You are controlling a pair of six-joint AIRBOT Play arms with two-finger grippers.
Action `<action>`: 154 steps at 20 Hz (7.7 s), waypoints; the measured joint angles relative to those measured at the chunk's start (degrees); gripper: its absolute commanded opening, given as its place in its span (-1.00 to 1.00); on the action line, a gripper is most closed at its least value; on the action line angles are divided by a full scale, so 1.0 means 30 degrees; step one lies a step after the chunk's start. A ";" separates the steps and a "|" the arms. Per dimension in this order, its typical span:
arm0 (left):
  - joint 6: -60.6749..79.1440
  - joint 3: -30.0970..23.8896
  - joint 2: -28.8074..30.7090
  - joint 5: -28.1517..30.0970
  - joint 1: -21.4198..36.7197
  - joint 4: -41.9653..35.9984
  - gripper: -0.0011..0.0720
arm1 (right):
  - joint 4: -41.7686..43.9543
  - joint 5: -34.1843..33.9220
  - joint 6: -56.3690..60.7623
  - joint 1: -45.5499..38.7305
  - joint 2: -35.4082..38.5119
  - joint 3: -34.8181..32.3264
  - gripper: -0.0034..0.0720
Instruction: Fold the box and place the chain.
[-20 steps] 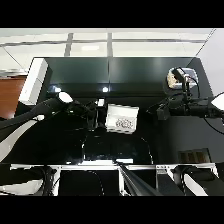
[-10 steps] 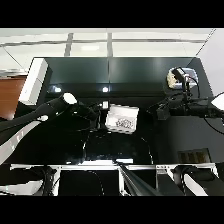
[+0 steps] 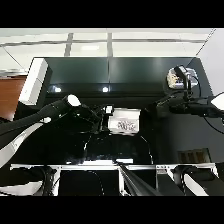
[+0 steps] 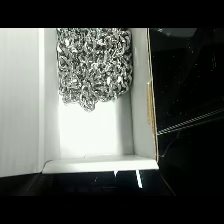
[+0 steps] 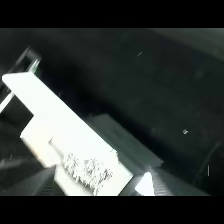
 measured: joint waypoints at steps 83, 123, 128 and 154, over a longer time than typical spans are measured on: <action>-0.0036 0.0007 0.0000 0.0080 -0.0058 0.0029 0.30 | 0.3410 -0.1107 0.2229 0.3949 -0.5384 -0.2871 -0.88; -0.9573 0.8072 -0.3461 -0.4619 -0.3337 0.1734 0.98 | -0.0444 0.4561 0.1530 -0.5931 0.0073 0.0160 -0.87; -0.9945 0.8721 -0.3468 -0.5027 -0.3679 0.3723 0.98 | -0.0495 0.4561 0.1530 -0.5931 0.0066 0.0160 -0.87; -2.8771 0.7555 0.2295 -1.0076 0.3723 1.7223 -0.06 | -0.0510 0.4568 0.1530 -0.5931 0.0073 0.0160 -0.87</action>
